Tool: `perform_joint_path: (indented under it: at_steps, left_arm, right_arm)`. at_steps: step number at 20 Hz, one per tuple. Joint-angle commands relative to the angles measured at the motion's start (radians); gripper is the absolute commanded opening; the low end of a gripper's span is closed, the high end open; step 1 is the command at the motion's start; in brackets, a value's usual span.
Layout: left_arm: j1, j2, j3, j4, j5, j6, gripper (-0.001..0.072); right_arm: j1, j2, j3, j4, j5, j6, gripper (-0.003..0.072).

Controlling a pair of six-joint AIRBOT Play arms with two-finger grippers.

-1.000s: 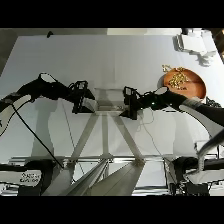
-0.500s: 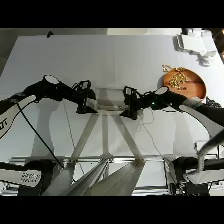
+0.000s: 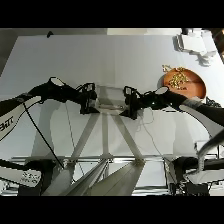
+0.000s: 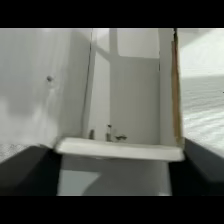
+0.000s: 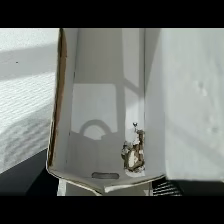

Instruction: Fold the box and place the chain.

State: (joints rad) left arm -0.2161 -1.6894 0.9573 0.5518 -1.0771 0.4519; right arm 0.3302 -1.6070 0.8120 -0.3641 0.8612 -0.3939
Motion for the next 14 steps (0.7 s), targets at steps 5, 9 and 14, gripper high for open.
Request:
perform_joint_path:
  at_steps: [5, 9, 14]
  left_arm:
    - [-0.003, -0.003, 0.000, 0.000, -0.045, -0.006, 0.0438]
    - [-0.003, -0.003, 0.000, 0.000, -0.045, -0.006, 0.0438]
    - [-0.003, -0.003, 0.000, 0.000, -0.045, -0.006, 0.0438]
  right_arm:
    - [0.001, 0.001, 0.001, -0.002, 0.003, 0.000, 0.0538]
    - [0.001, 0.001, 0.001, -0.002, 0.003, 0.000, 0.0538]
    - [0.001, 0.001, 0.001, -0.002, 0.003, 0.000, 0.0538]
